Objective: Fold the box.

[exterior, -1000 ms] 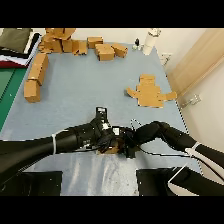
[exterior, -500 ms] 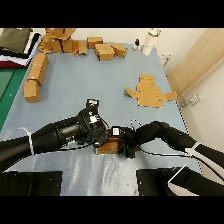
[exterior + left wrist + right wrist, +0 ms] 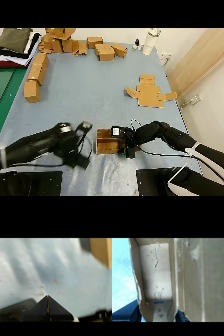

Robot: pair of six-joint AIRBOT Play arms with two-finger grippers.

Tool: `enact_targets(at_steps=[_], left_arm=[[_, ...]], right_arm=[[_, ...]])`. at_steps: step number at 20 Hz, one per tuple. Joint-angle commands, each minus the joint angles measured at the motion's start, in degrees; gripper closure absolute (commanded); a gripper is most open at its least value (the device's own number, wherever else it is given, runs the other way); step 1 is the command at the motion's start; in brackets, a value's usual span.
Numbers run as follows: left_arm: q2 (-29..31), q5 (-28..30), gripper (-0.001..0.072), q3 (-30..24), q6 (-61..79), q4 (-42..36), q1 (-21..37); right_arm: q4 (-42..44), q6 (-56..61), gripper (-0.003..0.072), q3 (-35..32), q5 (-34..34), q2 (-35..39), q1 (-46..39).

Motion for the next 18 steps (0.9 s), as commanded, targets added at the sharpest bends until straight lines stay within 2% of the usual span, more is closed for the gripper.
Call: enact_targets(at_steps=[1,3,4,5,6,7,9,10,12,14,15,17,18], left_arm=[[11.63,11.72,0.0697,-15.47,43.39,-25.16,9.55],[15.02,16.55,0.0696,-17.18,60.0,-19.43,13.2],[15.32,20.79,0.0678,-17.18,65.0,-15.89,13.81],[15.15,25.88,0.0375,-17.2,68.85,-13.64,13.81],[14.4,31.39,0.0037,-17.2,71.6,-13.07,13.73],[13.22,36.65,0.0013,-17.2,73.29,-13.18,13.7],[10.23,43.93,0.0013,-17.2,76.59,-13.2,13.7],[8.68,46.14,0.0013,-17.2,78.95,-13.88,13.7],[6.99,46.71,0.0013,-17.2,84.26,-17.4,14.36],[6.8,43.91,0.0014,-17.2,96.24,-23.12,14.4],[6.82,40.89,0.0014,-17.2,104.21,-29.09,14.97],[6.25,30.64,0.0014,-17.46,124.34,-48.81,18.75],[5.25,28.33,0.0014,-17.49,131.62,-56.41,20.85]], right_arm=[[0.0,0.0,0.0277,-0.02,-0.02,-0.02,0.02],[0.0,0.0,0.0277,-0.02,0.0,-0.02,0.02],[0.0,0.0,0.0277,-0.02,0.0,-0.02,0.02],[0.0,0.0,0.0277,-0.02,-0.02,-0.02,0.02],[-0.02,0.0,0.0277,-0.02,0.0,-0.02,0.0],[0.0,0.0,0.0277,-0.02,0.0,-0.02,0.02],[0.0,0.0,0.0277,-0.02,0.0,-0.02,0.02],[0.0,0.0,0.0277,-0.02,-0.02,-0.02,0.02],[0.0,0.0,0.0277,-0.02,0.0,-0.02,0.02],[-0.02,0.0,0.0277,-0.02,0.0,-0.02,0.0],[-0.02,0.0,0.0277,-0.02,0.0,-0.02,0.02],[-0.02,0.0,0.0277,-0.02,0.0,0.0,0.02],[-0.04,0.0,0.0277,-0.02,0.0,-0.02,0.0]])
